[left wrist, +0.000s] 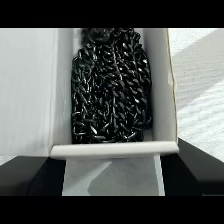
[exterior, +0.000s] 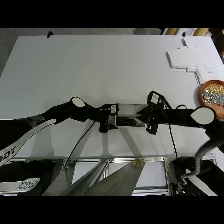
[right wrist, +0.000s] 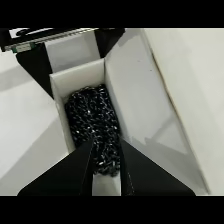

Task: Fold the box and place the chain.

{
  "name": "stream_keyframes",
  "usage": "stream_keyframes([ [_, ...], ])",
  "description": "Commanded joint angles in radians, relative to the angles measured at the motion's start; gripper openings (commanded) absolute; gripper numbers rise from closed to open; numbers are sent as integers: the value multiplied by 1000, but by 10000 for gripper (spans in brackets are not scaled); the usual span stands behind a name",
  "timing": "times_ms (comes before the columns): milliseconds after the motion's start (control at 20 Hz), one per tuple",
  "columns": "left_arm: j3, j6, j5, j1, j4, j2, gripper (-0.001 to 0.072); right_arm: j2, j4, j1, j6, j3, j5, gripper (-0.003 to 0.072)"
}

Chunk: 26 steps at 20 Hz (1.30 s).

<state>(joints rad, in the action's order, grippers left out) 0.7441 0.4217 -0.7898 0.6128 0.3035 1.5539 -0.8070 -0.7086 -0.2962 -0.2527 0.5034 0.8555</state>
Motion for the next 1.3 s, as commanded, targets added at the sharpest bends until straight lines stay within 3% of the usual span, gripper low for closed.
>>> stream_keyframes([
  [0, 0, 0, 0, 0, 0, 0, 82, -11, -98, 6, -65, 133, 44, 184],
  [150, 0, 0, 0, 0, 0, 0, 82, -97, -99, 40, -67, 274, 37, 166],
  [250, 0, 0, 0, 0, 0, 0, 82, -192, -100, 56, -101, 320, 19, 79],
  [400, 0, 0, 0, 0, 0, 0, 82, -306, -111, 47, -111, 324, 57, 78],
  [550, 0, 0, 0, 0, 0, 0, 82, -315, -165, 13, -109, 324, 139, 82],
  [750, 0, 0, 0, 0, 0, 0, 82, -275, -190, -25, -105, 317, 215, 143],
  [800, 0, 0, 0, 0, 0, 0, 82, -250, -193, -37, -105, 312, 218, 212],
  [850, 0, 0, 0, 0, 0, 0, 82, -230, -196, -48, -105, 312, 229, 236],
  [1100, 0, 0, 0, 0, 0, 0, 82, -180, -244, -117, -105, 277, 214, 241],
  [1250, 0, 0, 0, 0, 0, 0, 82, -180, -294, -126, -106, 224, 153, 284],
])
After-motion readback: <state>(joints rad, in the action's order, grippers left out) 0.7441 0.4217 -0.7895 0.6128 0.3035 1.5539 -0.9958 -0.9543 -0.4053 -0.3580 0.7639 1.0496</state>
